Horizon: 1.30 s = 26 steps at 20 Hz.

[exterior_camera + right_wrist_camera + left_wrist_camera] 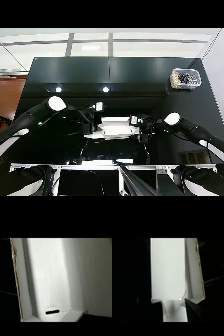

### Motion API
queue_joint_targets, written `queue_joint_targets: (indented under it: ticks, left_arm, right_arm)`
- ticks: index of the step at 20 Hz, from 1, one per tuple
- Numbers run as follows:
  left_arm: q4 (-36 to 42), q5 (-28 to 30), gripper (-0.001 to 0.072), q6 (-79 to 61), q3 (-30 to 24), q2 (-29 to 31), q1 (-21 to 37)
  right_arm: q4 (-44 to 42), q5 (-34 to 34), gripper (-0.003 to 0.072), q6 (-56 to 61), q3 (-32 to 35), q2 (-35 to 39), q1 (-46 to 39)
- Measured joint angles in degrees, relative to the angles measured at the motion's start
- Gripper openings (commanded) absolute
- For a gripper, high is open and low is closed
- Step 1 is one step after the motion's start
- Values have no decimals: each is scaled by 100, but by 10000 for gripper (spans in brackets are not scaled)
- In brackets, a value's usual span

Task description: Fold the box and place the chain.

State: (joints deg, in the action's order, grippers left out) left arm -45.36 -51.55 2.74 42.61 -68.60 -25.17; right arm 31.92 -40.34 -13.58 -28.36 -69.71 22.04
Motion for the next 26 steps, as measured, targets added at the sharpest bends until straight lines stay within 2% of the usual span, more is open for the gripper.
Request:
queue_joint_targets:
  ticks: [3, 4, 5, 6, 10, 14, 16, 17, 18, 19, 23, 26]
  left_arm:
    - [-656, -31, 619, 839, 0, 542, 177]
    - [-809, -39, 576, 1123, 0, 697, 229]
    - [-892, -52, 366, 1381, 0, 815, 264]
    - [-984, -109, 43, 1657, 0, 916, 291]
    - [-1032, -719, 30, 2669, -28, 1106, 319]
    - [-153, -1049, 30, 3158, -284, 1141, 184]
    - [431, -837, 30, 3228, -404, 1086, 103]
    - [719, -654, 30, 3263, -446, 1027, 70]
    - [979, -417, 30, 3270, -476, 949, 44]
    - [1211, -199, 30, 3261, -494, 857, 28]
    - [1738, 417, 30, 2940, -422, 391, -7]
    - [1685, 769, 29, 2802, -258, -2, -13]
  right_arm:
    - [0, 7, 490, 2, 0, 0, 0]
    - [0, 7, 490, 2, 0, 0, 0]
    - [0, 9, 490, 2, 0, 0, 0]
    - [0, 9, 483, 2, 0, 0, 0]
    - [0, 11, 473, 2, 0, 0, 0]
    - [0, 11, 473, 2, 0, 0, 0]
    - [2, 11, 472, 2, 0, 0, 0]
    - [0, 11, 444, 2, 0, 0, 0]
    - [0, 11, 252, 2, 0, 0, 0]
    - [2, 11, 121, 2, 0, 0, 0]
    - [2, 9, 139, 2, 0, 0, 0]
    - [2, 9, 138, 2, 0, 0, 0]
